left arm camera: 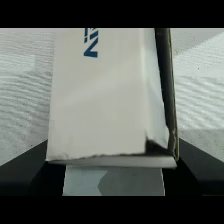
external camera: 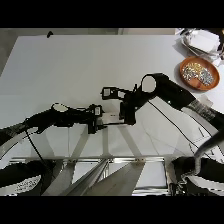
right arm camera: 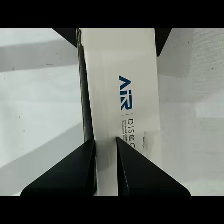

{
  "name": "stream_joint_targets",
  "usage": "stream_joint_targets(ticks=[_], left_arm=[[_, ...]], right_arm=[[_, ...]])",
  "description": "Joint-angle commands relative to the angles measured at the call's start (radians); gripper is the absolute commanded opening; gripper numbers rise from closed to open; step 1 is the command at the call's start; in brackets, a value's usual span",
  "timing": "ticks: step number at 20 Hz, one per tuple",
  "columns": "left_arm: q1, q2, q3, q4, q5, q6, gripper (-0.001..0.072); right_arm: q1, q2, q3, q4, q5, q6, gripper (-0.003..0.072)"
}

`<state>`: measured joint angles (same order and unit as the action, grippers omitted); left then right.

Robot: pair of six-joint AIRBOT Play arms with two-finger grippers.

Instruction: Fold the box and place the chain.

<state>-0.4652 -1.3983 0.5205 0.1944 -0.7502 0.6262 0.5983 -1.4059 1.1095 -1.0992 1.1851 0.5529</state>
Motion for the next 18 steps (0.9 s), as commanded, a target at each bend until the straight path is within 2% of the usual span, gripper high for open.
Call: stream_joint_targets(ticks=[1,15,18], left_arm=[[0.0,0.001,0.0,0.0,-0.002,0.001,0.0293],[0.0,0.001,0.0,0.0,-0.002,0.001,0.0293],[0.0,0.001,0.0,0.0,-0.002,0.001,0.0293]], right_arm=[[0.003,-0.001,-0.001,-0.022,-0.008,0.027,0.0085],[0.026,-0.001,-0.049,-0.018,0.009,0.046,0.009],[0.03,0.008,-0.049,-0.016,0.006,0.046,0.0159]])
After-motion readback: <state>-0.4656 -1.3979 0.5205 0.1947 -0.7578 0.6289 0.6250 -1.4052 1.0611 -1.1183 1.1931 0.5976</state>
